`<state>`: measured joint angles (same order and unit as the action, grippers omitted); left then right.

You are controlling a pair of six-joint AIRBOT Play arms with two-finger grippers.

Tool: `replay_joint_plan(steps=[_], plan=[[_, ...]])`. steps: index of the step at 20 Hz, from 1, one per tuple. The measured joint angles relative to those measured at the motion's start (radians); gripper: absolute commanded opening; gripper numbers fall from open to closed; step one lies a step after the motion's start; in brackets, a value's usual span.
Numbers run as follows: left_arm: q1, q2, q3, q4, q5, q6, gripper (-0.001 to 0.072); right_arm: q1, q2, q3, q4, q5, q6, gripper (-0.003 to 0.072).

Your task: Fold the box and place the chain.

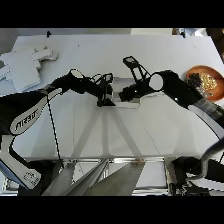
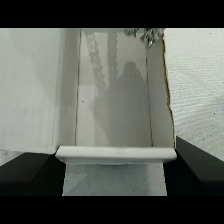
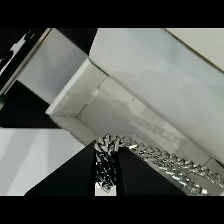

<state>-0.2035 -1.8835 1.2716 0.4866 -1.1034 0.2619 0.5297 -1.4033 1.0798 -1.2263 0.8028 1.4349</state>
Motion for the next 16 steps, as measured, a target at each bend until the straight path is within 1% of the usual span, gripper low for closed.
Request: replay_joint_plan(steps=[8,9,11,16], plan=[[0.000,0.000,0.000,0.000,0.000,0.000,0.0567,0.037,-0.080,0.003,0.026,-0.089,-0.004,0.0014],[0.000,0.000,0.000,0.000,0.000,0.000,0.0567,0.039,-0.082,0.003,0.026,-0.092,-0.004,0.0059],[0.000,0.000,0.000,0.000,0.000,0.000,0.0567,0.040,-0.082,0.003,0.027,-0.097,-0.004,0.0190],[0.000,0.000,0.000,0.000,0.000,0.000,0.0567,0.040,-0.043,0.008,0.027,-0.064,-0.004,0.0194]])
